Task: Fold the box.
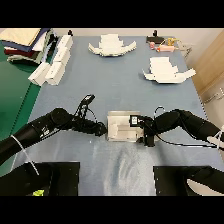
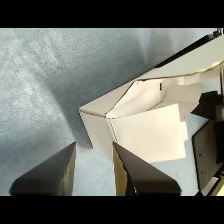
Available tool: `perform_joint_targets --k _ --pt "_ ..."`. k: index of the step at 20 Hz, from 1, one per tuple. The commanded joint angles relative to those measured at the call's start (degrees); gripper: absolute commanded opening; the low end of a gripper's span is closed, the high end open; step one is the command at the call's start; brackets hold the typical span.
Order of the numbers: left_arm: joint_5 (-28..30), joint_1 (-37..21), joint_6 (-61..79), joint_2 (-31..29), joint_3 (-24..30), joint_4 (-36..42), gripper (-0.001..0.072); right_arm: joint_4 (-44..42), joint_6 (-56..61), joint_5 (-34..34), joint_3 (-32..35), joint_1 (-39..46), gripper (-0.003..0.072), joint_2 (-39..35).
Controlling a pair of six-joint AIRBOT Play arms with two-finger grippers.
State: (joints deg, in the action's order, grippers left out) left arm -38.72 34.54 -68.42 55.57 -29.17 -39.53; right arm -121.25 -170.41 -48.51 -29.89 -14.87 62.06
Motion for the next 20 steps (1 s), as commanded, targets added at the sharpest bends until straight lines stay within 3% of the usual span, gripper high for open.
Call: perform_joint_targets --k 1,13,14,15,20 --pt "-1.8 0.0 -0.2 0.0 -0.3 1.2 0.0334 0.0 0.0 0.0 0.0 0.0 0.0502 0.0" --pt "-1.7 0.1 -0.4 0.1 -0.3 3.9 0.0337 0.0 0.0 0.0 0.0 0.0 0.0502 0.0" --pt "-2.0 0.1 -0.9 0.1 -0.3 4.0 0.0416 0.0 0.0 0.0 0.0 0.0 0.0503 0.0" --pt "-2.6 0.5 -0.8 0.1 -0.3 3.9 0.0432 0.0 0.0 0.0 0.0 0.0 0.0502 0.0" --pt "0.5 2.9 -3.8 0.1 -2.1 0.2 0.0432 0.0 0.0 0.0 0.0 0.0 0.0502 0.0"
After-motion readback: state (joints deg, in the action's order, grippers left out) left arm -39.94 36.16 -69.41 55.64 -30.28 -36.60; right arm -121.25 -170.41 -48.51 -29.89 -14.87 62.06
